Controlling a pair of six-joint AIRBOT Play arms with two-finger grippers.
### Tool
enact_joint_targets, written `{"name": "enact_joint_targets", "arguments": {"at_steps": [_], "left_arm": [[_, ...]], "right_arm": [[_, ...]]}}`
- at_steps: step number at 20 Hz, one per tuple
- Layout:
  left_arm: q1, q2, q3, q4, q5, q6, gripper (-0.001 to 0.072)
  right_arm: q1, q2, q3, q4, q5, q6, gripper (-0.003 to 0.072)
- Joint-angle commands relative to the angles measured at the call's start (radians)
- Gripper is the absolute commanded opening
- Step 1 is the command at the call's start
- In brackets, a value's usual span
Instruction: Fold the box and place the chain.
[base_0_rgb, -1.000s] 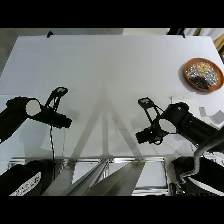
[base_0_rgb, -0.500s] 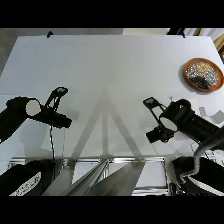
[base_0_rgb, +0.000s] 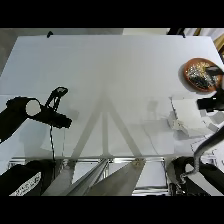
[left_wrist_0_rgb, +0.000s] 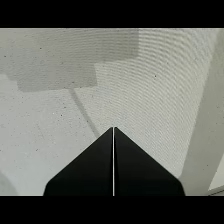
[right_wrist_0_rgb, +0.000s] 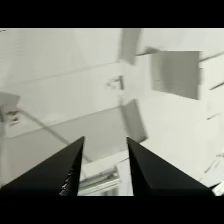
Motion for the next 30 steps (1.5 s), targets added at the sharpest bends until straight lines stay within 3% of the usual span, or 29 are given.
{"name": "enact_joint_targets", "arguments": {"at_steps": [1,6,11,18,19,23,27,30], "left_arm": [[-0.001,-0.001,0.000,0.000,0.000,0.000,0.0009],[-0.001,-0.001,0.000,0.000,0.000,0.000,0.0009],[-0.001,-0.001,0.000,0.000,0.000,0.000,0.0009],[-0.001,-0.001,0.000,0.000,0.000,0.000,0.0009],[-0.001,-0.001,0.000,0.000,0.000,0.000,0.0009],[-0.001,-0.001,0.000,0.000,0.000,0.000,0.0009],[-0.001,-0.001,0.000,0.000,0.000,0.000,0.0009],[-0.001,-0.001,0.000,0.000,0.000,0.000,0.0009]], "right_arm": [[-0.304,-0.009,0.010,-0.065,-0.191,-0.124,0.0345],[-0.424,-0.150,0.010,-0.075,-0.287,-0.261,0.0414],[-0.423,-0.307,0.010,-0.055,-0.293,-0.303,0.0414],[-0.423,-0.379,0.010,0.020,-0.344,-0.353,0.0392],[-0.423,-0.387,0.009,0.024,-0.344,-0.353,0.0364],[-0.423,-0.388,0.010,0.062,-0.310,-0.359,0.0039],[-0.406,-0.374,0.009,0.088,-0.188,-0.421,0.0009],[-0.352,-0.304,-0.009,0.334,-0.196,-0.475,0.0006]]}}
